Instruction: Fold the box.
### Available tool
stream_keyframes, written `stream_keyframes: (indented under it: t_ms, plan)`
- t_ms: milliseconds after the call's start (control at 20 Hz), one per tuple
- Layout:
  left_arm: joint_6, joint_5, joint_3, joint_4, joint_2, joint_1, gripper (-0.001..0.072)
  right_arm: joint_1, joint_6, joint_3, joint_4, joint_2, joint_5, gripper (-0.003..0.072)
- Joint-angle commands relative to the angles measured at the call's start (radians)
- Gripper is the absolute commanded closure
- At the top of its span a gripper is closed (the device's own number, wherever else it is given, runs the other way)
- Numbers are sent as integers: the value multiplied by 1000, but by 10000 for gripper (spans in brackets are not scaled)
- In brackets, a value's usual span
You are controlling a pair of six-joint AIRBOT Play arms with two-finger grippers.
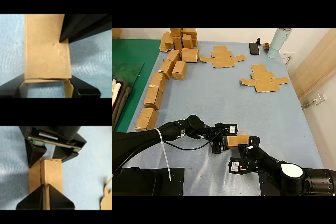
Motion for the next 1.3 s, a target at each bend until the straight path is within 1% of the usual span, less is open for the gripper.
stream_keyframes:
  t_ms: [0, 450, 500, 550, 600, 800, 850, 900, 950, 1150, 1200, 1250]
  plan:
    - [-1, 3, 0, -1, 0, 0, 236, 1, 0, 0, 27, 0, 5, 586]
    - [-1, 3, 0, -1, 0, 0, 236, 1, 0, 1, 27, 3, 5, 577]
    - [0, 3, 1, -1, 0, 0, 236, 1, 0, 1, 27, 4, 6, 503]
    - [0, 3, 0, -1, 0, 0, 236, 1, 0, 1, 27, 4, 6, 331]
    - [0, 2, 1, -1, 0, 0, 236, 1, 0, 1, 27, 4, 8, 311]
    - [0, 3, 0, -1, 0, 0, 236, 1, 0, 10, 22, 4, 20, 315]
    - [0, 3, 0, -1, 0, 0, 236, 1, 0, 20, 19, 5, 25, 373]
    - [0, 3, 0, -1, 0, 0, 236, 1, -1, 34, 19, 10, 27, 526]
    - [0, 2, 0, -1, 0, 0, 236, 1, -1, 44, 15, 10, 34, 612]
    - [-1, 2, 0, -1, 0, 0, 236, 0, 0, 44, 12, -15, 50, 628]
    - [0, 2, 0, -1, 0, 0, 236, -2, 0, 44, 11, -30, 51, 665]
    - [0, 3, 0, -1, 0, 0, 236, -2, 0, 44, 11, -44, 51, 679]
